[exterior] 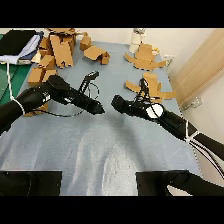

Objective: Fold the box.

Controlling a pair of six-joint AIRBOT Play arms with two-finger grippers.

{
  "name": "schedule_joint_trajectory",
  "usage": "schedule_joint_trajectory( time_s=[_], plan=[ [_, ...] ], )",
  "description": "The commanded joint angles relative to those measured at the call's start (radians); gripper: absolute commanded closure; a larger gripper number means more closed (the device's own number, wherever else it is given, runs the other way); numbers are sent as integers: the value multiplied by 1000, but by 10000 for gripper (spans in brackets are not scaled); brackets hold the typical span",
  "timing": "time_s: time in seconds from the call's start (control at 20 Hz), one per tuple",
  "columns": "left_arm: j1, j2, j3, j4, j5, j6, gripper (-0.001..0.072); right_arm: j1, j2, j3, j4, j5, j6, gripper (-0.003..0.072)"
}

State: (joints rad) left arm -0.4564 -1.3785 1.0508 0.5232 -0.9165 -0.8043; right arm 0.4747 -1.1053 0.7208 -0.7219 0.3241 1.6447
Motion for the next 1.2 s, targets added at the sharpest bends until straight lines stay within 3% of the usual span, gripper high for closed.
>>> schedule_joint_trajectory(
  time_s=[0.0, 0.7, 0.85, 0.95, 1.1, 1.15],
  plan=[
    [-1, 0, 0, 0, 0, 0, 697, 1, -1, 1, 0, 0, 0, 681],
    [-2, 0, 0, -1, 4, 1, 697, 1, -3, 1, 0, -10, -1, 681],
    [-5, 0, 0, 0, 83, 0, 697, -17, -6, 8, -116, -11, -7, 681],
    [-3, 0, 0, 0, 127, 0, 697, -144, -6, 51, -212, 50, -3, 680],
    [-3, 0, 0, 0, 133, -1, 697, -473, -11, 149, -319, 231, -5, 654],
    [-3, 0, 0, 0, 141, 0, 697, -584, -20, 182, -361, 272, -18, 493]
  ],
)
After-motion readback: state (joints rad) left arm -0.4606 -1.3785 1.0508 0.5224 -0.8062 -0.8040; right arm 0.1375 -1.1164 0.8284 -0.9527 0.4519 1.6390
